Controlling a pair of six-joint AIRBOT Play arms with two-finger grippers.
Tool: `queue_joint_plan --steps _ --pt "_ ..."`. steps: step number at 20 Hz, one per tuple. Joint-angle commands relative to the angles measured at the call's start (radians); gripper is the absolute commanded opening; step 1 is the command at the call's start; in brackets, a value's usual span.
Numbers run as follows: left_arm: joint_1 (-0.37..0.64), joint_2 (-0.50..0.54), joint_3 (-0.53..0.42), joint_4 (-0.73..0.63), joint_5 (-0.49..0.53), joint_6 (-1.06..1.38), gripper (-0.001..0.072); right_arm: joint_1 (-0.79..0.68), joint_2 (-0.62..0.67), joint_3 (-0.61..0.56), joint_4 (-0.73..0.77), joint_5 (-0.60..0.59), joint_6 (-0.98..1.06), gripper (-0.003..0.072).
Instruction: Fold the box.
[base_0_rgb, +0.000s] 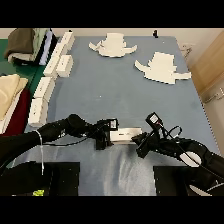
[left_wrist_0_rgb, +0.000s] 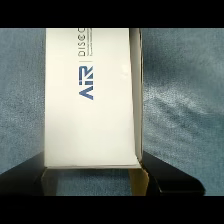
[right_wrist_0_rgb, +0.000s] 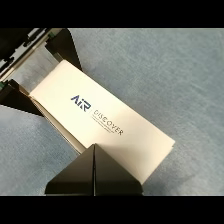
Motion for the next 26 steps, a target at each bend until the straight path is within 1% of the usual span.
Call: queue_joint_plan --steps 1,6,10,13,15,19,21,22,23,26 --pt "0.0 0.0 0.0 0.0 0.0 0.0 0.0528 0.0 -0.029 -0.002 -0.013 0.023 0.015 0.0003" --pt "0.0 0.0 0.0 0.0 0.0 0.0 0.0528 0.001 -0.025 -0.001 -0.013 0.023 0.018 0.0003" --pt "0.0 0.0 0.0 0.0 0.0 0.0 0.0528 0.0 0.047 -0.001 -0.014 0.019 0.017 0.0003" --pt "0.0 0.0 0.0 0.0 0.0 0.0 0.0528 -0.001 0.106 0.016 -0.023 -0.04 0.019 0.0003" --pt "0.0 0.0 0.0 0.0 0.0 0.0 0.0528 -0.001 0.114 0.05 -0.107 -0.025 0.054 0.0003" --pt "0.0 0.0 0.0 0.0 0.0 0.0 0.0528 -0.045 0.113 0.106 -0.368 0.015 0.278 0.0003" --pt "0.0 0.0 0.0 0.0 0.0 0.0 0.0528 -0.102 0.088 0.152 -0.441 0.076 0.347 0.0003" --pt "0.0 0.0 0.0 0.0 0.0 0.0 0.0528 -0.137 0.058 0.187 -0.46 0.137 0.367 0.0003" --pt "0.0 0.0 0.0 0.0 0.0 0.0 0.0528 -0.172 0.018 0.223 -0.466 0.204 0.369 0.0003" --pt "0.0 0.0 0.0 0.0 0.0 0.0 0.0528 -0.266 -0.156 0.356 -0.469 0.39 0.397 0.0003"
